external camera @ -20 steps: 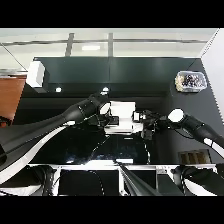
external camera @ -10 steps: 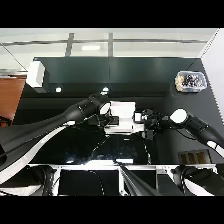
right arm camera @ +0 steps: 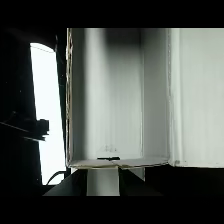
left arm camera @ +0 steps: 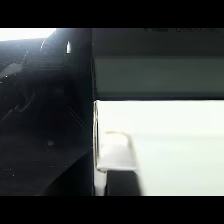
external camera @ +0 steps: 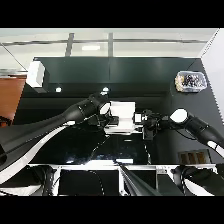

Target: Fold the box and place the chain.

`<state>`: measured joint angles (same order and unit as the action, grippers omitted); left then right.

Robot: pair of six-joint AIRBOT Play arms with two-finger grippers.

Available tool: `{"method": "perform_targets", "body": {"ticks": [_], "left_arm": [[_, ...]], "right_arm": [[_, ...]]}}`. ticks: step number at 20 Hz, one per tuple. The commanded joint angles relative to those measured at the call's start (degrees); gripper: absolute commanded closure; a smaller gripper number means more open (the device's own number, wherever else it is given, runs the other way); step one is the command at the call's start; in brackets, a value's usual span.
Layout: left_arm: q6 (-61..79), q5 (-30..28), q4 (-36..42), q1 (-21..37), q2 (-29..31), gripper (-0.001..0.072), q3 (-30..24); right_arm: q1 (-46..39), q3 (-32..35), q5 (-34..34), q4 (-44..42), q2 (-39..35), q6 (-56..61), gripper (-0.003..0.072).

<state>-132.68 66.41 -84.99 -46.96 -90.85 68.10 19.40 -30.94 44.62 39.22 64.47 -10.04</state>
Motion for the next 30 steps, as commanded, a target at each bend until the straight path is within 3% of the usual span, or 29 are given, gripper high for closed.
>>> {"method": "perform_targets", "body": {"ticks": [1,8,14,15,16,17,18,19,20,21,22,23,25,26,30], "left_arm": [[0.0,-0.2,0.0,0.0,0.0,0.0679,0.0],[0.0,-0.2,0.0,0.0,0.0,0.0679,0.0],[0.0,-0.2,0.0,0.0,0.0,0.0679,0.0],[0.0,-0.2,0.0,0.0,0.0,0.0679,0.0],[0.0,-0.2,0.0,0.0,0.0,0.0679,0.0],[0.0,-0.2,0.0,0.0,0.0,0.0679,0.0],[0.0,-0.2,0.0,0.0,0.0,0.0679,0.0],[0.0,-0.2,0.0,0.0,0.0,0.0679,0.0],[0.0,-0.2,0.0,0.0,0.0,0.0679,0.0],[0.0,-0.2,0.0,0.0,0.0,0.0679,0.0],[0.0,-0.2,0.0,0.0,0.0,0.0679,0.0],[0.0,-0.2,0.0,0.0,0.0,0.0679,0.0],[0.0,-0.2,0.0,0.0,0.0,0.0679,0.0],[0.0,-0.2,0.0,0.0,0.0,0.0680,0.0],[0.0,-0.2,0.0,0.0,0.0,0.0679,0.0]], "right_arm": [[0.0,0.0,0.1,-6.1,0.2,-0.1,0.0464],[0.0,0.0,-0.1,-13.8,2.9,-0.3,0.0462],[0.0,0.0,-0.3,-14.4,5.2,-0.3,0.0466],[0.0,0.0,-0.2,-14.3,5.2,-0.3,0.0546],[0.0,0.0,0.0,-14.3,5.2,-0.3,0.0561],[0.0,0.0,0.0,-14.3,5.2,-0.3,0.0542],[0.0,0.0,-0.3,-14.4,5.2,-0.3,0.0466],[0.0,0.0,-0.5,-14.6,5.2,-0.3,0.0235],[0.0,0.0,-0.2,-14.6,5.2,-0.3,0.0290],[0.0,0.0,0.0,-14.6,5.2,-0.2,0.0499],[0.0,0.0,-0.3,-15.2,5.2,-0.2,0.0389],[0.0,0.0,-0.1,-15.4,5.1,0.0,0.0337],[-0.1,-0.1,0.2,-14.2,4.8,3.1,0.0627],[-0.5,-0.2,0.2,-12.5,4.1,8.5,0.0663],[-7.3,-0.9,3.6,4.1,-4.5,35.9,0.0664]]}}
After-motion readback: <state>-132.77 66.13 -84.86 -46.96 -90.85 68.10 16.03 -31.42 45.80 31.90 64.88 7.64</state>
